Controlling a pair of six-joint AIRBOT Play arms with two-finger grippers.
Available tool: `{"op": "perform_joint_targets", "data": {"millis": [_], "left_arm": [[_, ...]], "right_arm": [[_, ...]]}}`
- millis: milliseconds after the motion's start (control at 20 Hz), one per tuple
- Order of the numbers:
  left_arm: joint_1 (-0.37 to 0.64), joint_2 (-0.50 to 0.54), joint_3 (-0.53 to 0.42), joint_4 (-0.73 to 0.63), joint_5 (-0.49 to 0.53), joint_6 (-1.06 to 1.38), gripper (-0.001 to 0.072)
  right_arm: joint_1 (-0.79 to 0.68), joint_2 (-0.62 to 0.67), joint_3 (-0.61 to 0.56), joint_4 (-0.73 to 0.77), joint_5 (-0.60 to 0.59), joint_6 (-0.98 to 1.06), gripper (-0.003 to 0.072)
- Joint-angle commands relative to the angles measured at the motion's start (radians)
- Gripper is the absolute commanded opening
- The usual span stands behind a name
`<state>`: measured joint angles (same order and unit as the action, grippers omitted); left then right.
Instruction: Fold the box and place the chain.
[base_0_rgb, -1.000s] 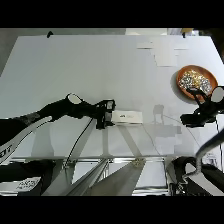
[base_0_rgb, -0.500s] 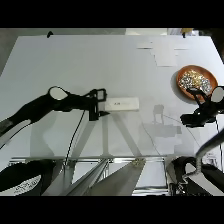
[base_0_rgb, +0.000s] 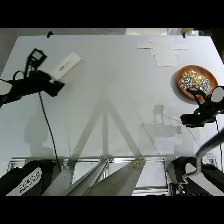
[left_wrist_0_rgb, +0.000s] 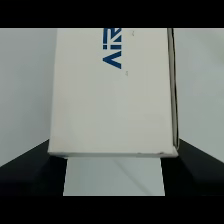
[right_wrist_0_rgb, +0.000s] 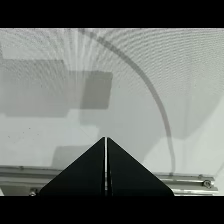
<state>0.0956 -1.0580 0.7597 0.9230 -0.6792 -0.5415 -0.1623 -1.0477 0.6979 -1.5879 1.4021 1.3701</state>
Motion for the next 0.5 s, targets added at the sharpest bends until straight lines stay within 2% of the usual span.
{"op": "perform_joint_targets", "data": {"millis": [0, 150, 300, 400, 450], "left_arm": [[0.193, -0.037, 0.001, 0.154, -0.08, -0.243, 0.0271], [0.285, -0.092, 0.001, 0.238, -0.172, -0.335, 0.0271], [0.321, -0.141, 0.001, 0.345, -0.242, -0.422, 0.0298], [0.322, -0.169, 0.001, 0.398, -0.294, -0.453, 0.0483], [0.323, -0.179, 0.001, 0.405, -0.317, -0.464, 0.0522]], "right_arm": [[-0.001, 0.0, 0.0, 0.0, 0.0, 0.0, 0.0016], [-0.001, 0.0, 0.0, 0.0, 0.0, 0.0, 0.0016], [-0.001, 0.0, 0.0, 0.0, 0.0, 0.0, 0.0016], [-0.001, 0.0, 0.0, 0.0, 0.0, 0.0, 0.0016], [-0.001, 0.0, 0.0, 0.0, 0.0, 0.0, 0.0016]]}}
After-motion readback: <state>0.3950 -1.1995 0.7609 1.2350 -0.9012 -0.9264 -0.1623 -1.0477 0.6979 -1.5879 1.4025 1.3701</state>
